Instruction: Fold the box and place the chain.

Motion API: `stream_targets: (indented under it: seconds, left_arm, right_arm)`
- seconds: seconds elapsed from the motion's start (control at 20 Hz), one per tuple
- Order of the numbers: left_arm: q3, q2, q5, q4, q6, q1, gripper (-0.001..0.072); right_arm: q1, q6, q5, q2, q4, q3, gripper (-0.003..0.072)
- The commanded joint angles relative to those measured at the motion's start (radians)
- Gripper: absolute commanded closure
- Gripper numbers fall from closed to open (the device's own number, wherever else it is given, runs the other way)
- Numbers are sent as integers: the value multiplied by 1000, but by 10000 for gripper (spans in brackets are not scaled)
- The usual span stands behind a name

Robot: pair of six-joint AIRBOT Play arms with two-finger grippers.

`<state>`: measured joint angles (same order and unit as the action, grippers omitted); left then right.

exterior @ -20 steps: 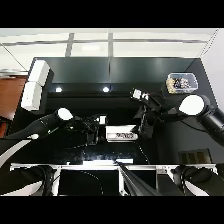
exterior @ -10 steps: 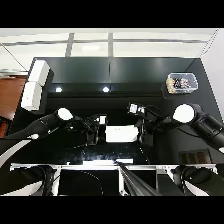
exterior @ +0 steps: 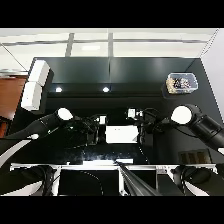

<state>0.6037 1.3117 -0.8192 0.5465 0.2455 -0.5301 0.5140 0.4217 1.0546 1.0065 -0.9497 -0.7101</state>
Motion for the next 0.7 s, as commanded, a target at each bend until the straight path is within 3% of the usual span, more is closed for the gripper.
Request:
stream_targets:
  seconds: [0.0, 0.65]
  left_arm:
    - [0, 1, 1, 0, 0, 0, 257]
    - [0, 1, 0, 0, 0, 0, 257]
  right_arm:
    - [19, -32, -15, 24, 2, 0, 5]
    - [74, -52, -45, 42, -13, 0, 5]
